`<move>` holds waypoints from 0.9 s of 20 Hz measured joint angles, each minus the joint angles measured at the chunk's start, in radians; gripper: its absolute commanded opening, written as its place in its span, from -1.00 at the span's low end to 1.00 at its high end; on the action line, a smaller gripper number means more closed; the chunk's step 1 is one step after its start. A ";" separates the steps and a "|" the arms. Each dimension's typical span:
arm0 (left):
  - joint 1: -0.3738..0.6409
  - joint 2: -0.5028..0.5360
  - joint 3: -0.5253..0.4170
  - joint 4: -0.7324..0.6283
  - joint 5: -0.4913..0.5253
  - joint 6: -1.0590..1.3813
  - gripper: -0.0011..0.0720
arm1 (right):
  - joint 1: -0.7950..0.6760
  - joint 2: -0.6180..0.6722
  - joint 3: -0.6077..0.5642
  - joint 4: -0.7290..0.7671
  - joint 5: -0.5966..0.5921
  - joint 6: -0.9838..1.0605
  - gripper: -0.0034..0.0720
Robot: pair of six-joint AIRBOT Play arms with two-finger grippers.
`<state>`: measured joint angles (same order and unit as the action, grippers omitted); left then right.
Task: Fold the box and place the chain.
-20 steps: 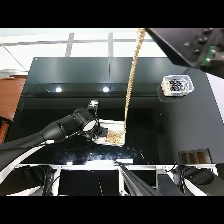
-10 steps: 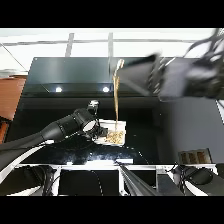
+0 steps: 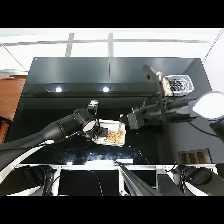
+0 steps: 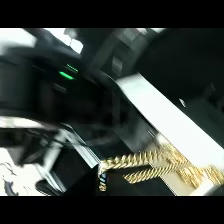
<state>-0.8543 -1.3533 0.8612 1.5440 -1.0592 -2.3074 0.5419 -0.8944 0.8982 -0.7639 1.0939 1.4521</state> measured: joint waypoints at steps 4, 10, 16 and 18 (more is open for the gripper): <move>0.000 0.000 0.000 0.000 0.000 0.000 -0.88 | -0.009 0.000 -0.054 -0.019 0.010 -0.016 0.45; 0.000 0.000 0.000 0.000 0.000 0.000 -0.88 | -0.146 0.000 -0.063 -0.214 0.100 -0.126 0.45; 0.000 0.000 0.000 0.000 0.000 0.000 -0.88 | -0.149 0.000 -0.226 -0.365 -0.020 -0.328 0.80; 0.000 0.000 0.000 0.000 0.000 0.000 -0.88 | -0.110 -0.001 -0.272 -0.328 -0.077 -0.425 0.05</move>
<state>-0.8543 -1.3533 0.8612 1.5436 -1.0595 -2.3074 0.4320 -0.8955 0.6262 -1.0920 1.0164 1.0267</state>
